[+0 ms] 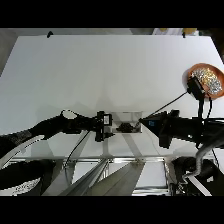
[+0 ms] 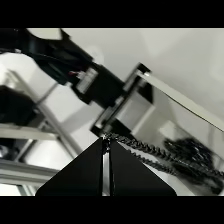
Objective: Fold the box and place the chain.
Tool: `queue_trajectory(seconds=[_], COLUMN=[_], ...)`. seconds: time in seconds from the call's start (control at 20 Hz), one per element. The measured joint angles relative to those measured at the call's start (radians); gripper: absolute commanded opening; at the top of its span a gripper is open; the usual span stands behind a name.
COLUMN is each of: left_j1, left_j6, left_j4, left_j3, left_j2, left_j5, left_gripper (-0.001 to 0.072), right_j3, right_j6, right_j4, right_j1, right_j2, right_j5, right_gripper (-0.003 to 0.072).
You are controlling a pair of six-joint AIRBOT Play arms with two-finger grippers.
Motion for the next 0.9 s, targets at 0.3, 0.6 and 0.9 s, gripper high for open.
queue_trajectory(seconds=[0.3,0.6,0.9], left_j1=[0.000,0.000,0.000], left_j6=[0.000,0.000,0.000], left_j4=[0.000,0.000,0.000], left_j3=[0.000,0.000,0.000], left_j2=[0.000,0.000,0.000], left_j5=[0.000,0.000,0.000], left_gripper=[0.0272,0.0272,0.0272], right_j3=[-0.045,-0.175,-0.209], right_j6=[-0.066,-0.176,-0.257], right_j4=[0.095,0.106,0.068], right_j1=[0.000,0.000,0.000], right_j2=[-0.011,-0.140,-0.337], right_j5=[-0.047,-0.153,-0.167], right_gripper=[0.0016,0.0016,0.0196])
